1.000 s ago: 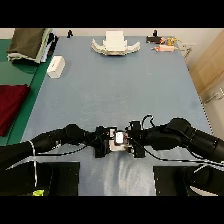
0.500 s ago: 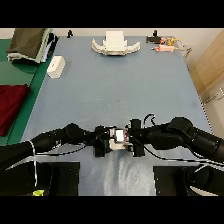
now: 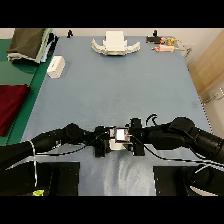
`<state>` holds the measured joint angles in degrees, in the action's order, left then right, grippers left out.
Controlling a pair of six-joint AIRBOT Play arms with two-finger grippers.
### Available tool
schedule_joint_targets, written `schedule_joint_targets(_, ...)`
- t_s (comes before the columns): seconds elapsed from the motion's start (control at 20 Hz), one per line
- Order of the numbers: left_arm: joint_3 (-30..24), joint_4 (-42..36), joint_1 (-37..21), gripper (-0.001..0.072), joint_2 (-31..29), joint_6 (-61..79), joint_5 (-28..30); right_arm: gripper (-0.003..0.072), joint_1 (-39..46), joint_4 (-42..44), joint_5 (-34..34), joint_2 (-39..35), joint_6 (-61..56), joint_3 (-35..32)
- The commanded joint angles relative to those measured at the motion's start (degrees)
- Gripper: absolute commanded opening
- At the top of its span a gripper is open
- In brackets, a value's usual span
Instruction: Fold the box.
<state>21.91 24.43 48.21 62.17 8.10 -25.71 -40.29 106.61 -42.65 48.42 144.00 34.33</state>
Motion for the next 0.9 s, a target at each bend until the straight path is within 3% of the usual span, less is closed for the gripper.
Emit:
schedule_joint_targets(0.0, 0.0, 0.0, 0.0, 0.0466, 0.0, 0.0, 0.0, 0.0520, 0.0, -1.8, 0.6, -0.1, -0.8, 0.1)
schedule_joint_targets(0.45, 0.0, 0.0, 0.0, 0.0466, 0.0, 0.0, 0.0, 0.0501, 0.0, -1.6, 0.1, -0.2, -1.5, 1.6)
schedule_joint_targets(0.5, 0.0, 0.0, 0.0, 0.0466, 0.0, 0.0, 0.0, 0.0442, 0.0, -1.7, 0.1, -0.1, -1.5, 1.6)
schedule_joint_targets(0.55, 0.0, 0.0, 0.0, 0.0466, 0.0, 0.0, 0.0, 0.0331, 0.0, -1.7, 0.1, 0.1, -1.5, 1.6)
schedule_joint_targets(0.85, 0.0, 0.0, 0.0, 0.0466, 0.0, 0.0, 0.0, 0.0330, 0.0, -1.5, -2.1, 3.3, -1.5, 1.6)
